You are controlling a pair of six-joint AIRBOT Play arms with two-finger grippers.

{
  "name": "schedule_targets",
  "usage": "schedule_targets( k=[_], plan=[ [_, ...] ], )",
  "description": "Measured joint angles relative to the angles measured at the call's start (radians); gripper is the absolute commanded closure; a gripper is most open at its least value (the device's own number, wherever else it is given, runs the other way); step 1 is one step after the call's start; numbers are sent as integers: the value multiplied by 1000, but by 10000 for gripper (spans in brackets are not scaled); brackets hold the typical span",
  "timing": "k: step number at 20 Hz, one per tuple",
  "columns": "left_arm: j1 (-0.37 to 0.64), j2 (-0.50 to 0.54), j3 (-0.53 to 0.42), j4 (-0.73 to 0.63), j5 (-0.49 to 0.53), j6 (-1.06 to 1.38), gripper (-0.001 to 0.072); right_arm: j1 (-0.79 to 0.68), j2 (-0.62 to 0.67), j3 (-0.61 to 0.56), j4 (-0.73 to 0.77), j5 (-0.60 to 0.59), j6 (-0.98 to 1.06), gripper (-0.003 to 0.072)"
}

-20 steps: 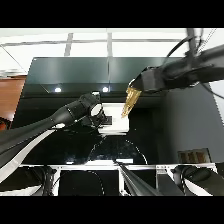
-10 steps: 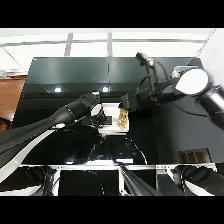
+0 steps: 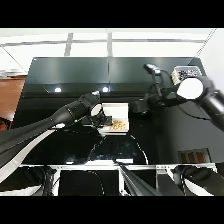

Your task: Fold the box and place the chain.

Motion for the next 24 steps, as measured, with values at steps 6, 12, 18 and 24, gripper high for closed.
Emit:
schedule_targets(
  k=[6,12,18,24],
  plan=[
    [4,-3,0,-1,14,0,662,-89,115,-52,-142,56,20,428],
    [-8,50,20,33,-19,11,125,-98,135,-61,-151,50,19,429],
    [12,424,-174,262,-31,124,126,-100,138,-62,-200,32,17,428],
    [333,894,-611,-120,270,695,-1,-100,138,-62,-219,5,18,428]
  ],
)
